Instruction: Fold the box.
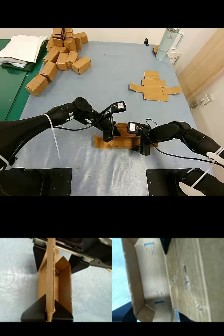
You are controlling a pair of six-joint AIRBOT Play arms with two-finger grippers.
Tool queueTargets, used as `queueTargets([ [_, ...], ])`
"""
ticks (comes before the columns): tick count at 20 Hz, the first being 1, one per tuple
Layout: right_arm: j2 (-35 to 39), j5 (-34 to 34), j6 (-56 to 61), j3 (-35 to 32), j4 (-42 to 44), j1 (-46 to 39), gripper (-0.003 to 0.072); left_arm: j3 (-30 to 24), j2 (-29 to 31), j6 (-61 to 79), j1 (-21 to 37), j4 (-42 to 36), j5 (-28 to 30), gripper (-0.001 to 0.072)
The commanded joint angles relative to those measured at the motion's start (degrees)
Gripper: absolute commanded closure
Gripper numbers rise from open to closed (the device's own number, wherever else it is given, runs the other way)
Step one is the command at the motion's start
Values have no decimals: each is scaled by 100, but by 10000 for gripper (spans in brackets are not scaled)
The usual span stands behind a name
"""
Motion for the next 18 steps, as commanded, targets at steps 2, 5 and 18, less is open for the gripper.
queueTargets([
  [2,-4,37,0,0,7,0,-10,7,2,-59,11,4,35,695],
  [5,-7,37,0,0,7,0,-9,9,2,-166,11,4,35,695],
  [18,-297,90,0,0,-2,0,118,11,2,-168,9,4,269,695],
])
